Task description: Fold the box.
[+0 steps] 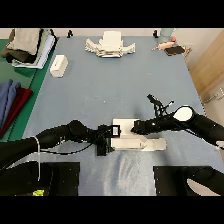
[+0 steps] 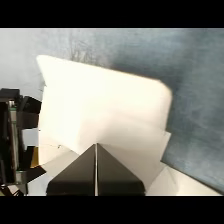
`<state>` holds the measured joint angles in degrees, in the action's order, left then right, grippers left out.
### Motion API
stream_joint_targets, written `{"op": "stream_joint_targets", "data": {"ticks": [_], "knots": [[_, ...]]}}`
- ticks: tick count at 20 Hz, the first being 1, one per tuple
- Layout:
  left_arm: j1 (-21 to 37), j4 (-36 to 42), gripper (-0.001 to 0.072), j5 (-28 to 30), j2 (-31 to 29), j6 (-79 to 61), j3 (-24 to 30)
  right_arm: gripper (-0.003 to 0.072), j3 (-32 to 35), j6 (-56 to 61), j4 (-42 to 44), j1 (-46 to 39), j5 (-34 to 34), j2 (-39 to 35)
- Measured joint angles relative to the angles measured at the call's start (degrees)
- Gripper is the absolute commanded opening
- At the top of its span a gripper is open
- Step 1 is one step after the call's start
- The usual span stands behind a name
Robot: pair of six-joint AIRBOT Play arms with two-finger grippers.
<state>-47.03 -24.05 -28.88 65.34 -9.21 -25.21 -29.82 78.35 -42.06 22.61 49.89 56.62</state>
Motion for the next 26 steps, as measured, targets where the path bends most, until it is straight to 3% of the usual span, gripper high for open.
{"op": "stream_joint_targets", "data": {"ticks": [16, 22, 25, 26], "knots": [[0.0, -0.33, 0.052, -0.2, 0.11, -0.26, 0.0, 0.0004, 0.02, -11.98, -0.61, 0.0, -0.42, 2.05], [0.0, -0.31, 0.052, -0.2, 0.11, -0.28, 0.0, 0.0004, -1.49, -13.92, -0.68, 0.0, 1.29, -6.95], [0.0, -0.26, 0.052, -0.17, 0.11, -0.24, 0.0, 0.0006, -2.73, -14.19, -4.33, 0.0, 6.64, -13.66], [0.0, -0.24, 0.052, -0.17, 0.11, -0.24, 0.0, 0.0045, -2.99, -14.29, -5.99, 0.0, 9.16, -16.09]]}}
